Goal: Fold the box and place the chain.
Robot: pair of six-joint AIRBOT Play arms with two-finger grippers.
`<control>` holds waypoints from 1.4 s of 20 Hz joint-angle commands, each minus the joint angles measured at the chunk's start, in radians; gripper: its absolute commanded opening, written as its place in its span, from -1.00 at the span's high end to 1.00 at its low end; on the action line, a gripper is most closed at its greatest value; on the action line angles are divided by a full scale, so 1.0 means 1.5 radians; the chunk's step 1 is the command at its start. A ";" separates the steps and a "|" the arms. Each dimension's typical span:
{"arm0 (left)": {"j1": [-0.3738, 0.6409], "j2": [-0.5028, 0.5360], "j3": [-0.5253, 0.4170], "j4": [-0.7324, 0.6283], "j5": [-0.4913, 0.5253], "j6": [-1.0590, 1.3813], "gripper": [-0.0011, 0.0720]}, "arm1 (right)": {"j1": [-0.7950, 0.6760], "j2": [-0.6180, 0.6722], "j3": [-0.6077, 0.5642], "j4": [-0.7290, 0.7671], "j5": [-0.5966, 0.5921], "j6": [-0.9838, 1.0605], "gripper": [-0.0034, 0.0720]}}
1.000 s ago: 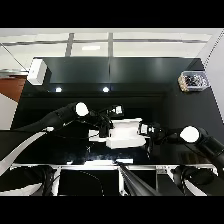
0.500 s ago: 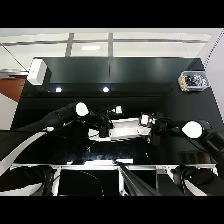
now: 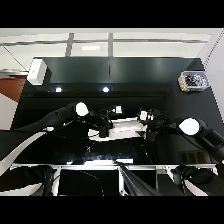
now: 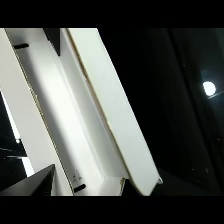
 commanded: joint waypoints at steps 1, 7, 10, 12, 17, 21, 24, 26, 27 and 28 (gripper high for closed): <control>-0.001 0.000 0.000 0.000 0.000 0.000 0.90 | 0.000 -0.039 0.001 0.047 -0.004 -0.042 -0.97; -0.001 0.000 0.000 0.001 0.000 0.001 0.90 | -0.014 -0.047 0.001 0.074 0.048 -0.056 -0.97; -0.001 0.000 0.000 0.001 0.000 0.001 0.90 | -0.027 -0.047 0.001 0.084 0.070 -0.064 -0.97; -0.001 0.000 0.000 0.001 0.000 0.001 0.90 | -0.027 -0.047 -0.001 0.084 0.084 -0.064 -0.97; -0.001 0.000 0.000 0.001 0.000 0.001 0.90 | -0.026 -0.047 -0.054 0.084 0.098 -0.104 -0.97; -0.001 0.000 0.000 0.001 0.001 0.001 0.90 | -0.026 -0.047 -0.071 0.091 0.070 -0.154 -0.97; -0.001 0.000 0.000 0.001 0.001 0.001 0.90 | -0.026 -0.050 -0.071 0.123 0.031 -0.194 -0.97; -0.001 0.000 0.000 0.002 0.001 0.001 0.90 | -0.026 -0.056 -0.071 0.139 0.033 -0.211 -0.97; -0.001 0.000 0.000 0.002 0.001 0.001 0.90 | -0.026 -0.062 -0.071 0.146 0.034 -0.217 -0.97; -0.001 0.000 0.000 0.006 0.001 0.001 0.90 | -0.026 -0.070 -0.071 0.150 0.034 -0.224 -0.97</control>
